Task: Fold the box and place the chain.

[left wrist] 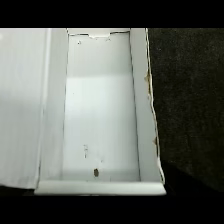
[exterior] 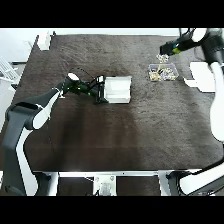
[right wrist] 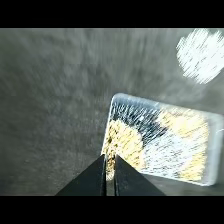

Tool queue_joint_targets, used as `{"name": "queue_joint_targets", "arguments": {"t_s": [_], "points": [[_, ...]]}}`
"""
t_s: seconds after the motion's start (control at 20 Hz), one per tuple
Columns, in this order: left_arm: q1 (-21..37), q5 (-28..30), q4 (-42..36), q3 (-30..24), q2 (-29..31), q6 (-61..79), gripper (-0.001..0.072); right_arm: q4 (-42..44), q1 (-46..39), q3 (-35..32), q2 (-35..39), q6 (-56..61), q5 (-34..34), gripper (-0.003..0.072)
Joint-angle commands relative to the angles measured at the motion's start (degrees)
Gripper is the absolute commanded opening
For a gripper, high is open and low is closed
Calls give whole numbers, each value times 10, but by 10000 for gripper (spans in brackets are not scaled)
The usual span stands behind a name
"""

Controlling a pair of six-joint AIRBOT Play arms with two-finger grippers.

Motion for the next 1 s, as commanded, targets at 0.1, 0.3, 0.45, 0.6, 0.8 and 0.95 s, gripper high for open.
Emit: {"name": "queue_joint_targets", "arguments": {"t_s": [0.1, 0.3, 0.45, 0.6, 0.8, 0.95], "points": [[0, 0, 0, 0, 0, 0, 479, -28, 70, 1, 148, 1, 23, 8], [0, 0, 0, 0, 0, 0, 479, -28, 145, 0, 198, 1, 46, 8], [0, 0, 0, 0, 0, 0, 479, -28, 193, -9, 200, 1, 62, 8], [0, 0, 0, 0, 0, 0, 479, -28, 232, -45, 200, 15, 61, 8], [0, 0, 0, 0, 0, 0, 479, -28, 266, -115, 200, 39, 46, 8], [0, 0, 0, 0, 0, 0, 479, -25, 271, -191, 200, 59, -26, 8]]}}
